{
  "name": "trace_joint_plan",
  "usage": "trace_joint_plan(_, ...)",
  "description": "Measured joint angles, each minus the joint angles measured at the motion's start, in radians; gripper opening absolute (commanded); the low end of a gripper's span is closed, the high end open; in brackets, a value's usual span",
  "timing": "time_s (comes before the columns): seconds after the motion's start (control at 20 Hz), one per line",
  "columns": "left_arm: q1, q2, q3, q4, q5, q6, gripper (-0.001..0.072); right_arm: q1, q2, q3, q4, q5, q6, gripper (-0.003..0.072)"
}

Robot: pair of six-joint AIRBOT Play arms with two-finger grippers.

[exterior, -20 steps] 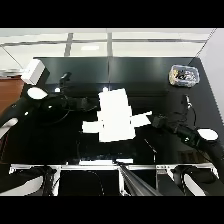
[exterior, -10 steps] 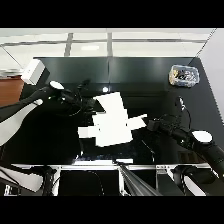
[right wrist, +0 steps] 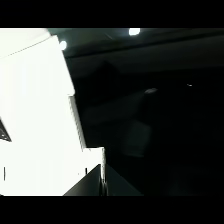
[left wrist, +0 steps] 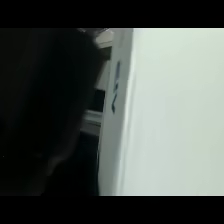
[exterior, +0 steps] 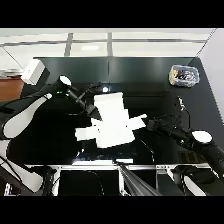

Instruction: Fold the box and place the chain.

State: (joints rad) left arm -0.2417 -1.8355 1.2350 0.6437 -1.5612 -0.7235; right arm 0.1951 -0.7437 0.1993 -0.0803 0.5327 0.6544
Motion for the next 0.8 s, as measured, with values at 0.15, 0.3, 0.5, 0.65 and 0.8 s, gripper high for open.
trace_joint_plan(0.15,0.0,0.002,0.008,0.016,0.01,0.01,0.0025,-0.014,0.0,0.014,-0.03,0.008,0.0,0.0717)
trace_joint_plan(0.3,0.0,0.04,0.006,0.025,0.015,0.013,0.0024,-0.083,0.001,0.118,-0.18,0.112,0.0,0.0717)
trace_joint_plan(0.5,-0.003,0.203,-0.089,0.013,0.091,0.106,0.0026,-0.153,0.001,0.323,-0.486,0.357,-0.006,0.0717)
trace_joint_plan(0.65,-0.014,0.352,-0.222,-0.014,0.236,0.321,0.0026,-0.154,0.0,0.385,-0.64,0.488,-0.074,0.0717)
trace_joint_plan(0.8,-0.048,0.419,-0.3,-0.006,0.34,0.592,0.0025,-0.103,-0.001,0.362,-0.711,0.502,-0.166,0.0717)
